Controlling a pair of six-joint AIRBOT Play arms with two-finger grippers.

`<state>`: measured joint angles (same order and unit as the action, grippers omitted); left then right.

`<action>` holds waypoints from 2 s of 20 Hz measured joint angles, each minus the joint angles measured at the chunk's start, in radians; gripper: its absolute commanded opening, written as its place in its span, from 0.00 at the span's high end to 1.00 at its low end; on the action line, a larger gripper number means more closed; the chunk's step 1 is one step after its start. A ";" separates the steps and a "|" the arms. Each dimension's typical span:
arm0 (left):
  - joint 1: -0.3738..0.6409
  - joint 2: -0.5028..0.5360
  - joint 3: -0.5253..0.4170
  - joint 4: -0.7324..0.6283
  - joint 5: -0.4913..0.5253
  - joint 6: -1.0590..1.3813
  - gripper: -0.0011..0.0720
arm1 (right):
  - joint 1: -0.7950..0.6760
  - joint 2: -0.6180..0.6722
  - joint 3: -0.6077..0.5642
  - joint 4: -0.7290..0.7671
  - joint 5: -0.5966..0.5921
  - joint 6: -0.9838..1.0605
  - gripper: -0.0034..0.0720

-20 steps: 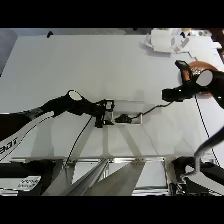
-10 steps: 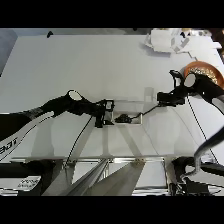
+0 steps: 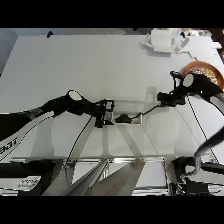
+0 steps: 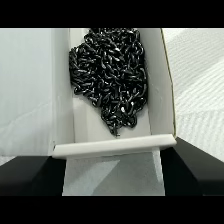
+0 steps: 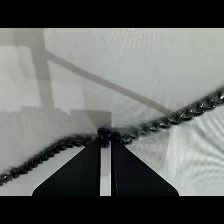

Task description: Fold the box and place the chain.

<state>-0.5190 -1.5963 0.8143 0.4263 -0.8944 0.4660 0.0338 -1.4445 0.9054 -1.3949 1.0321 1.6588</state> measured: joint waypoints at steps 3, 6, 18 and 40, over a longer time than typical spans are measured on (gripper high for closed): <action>0.000 0.000 0.000 0.000 0.000 0.000 0.70 | 0.000 -0.005 0.000 -0.008 0.010 -0.038 0.93; 0.000 0.000 0.000 0.000 0.000 0.000 0.70 | 0.000 -0.006 0.000 -0.013 0.025 -0.074 0.93; 0.000 0.000 0.000 0.000 0.000 0.000 0.70 | 0.014 0.308 -0.002 0.086 0.134 -0.243 0.93; 0.000 0.000 0.000 0.000 0.000 0.000 0.70 | 0.563 0.364 -0.002 0.373 -0.130 -0.310 0.61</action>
<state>-0.5190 -1.5963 0.8143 0.4263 -0.8944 0.4664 0.5964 -1.0809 0.9035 -1.0222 0.9024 1.3491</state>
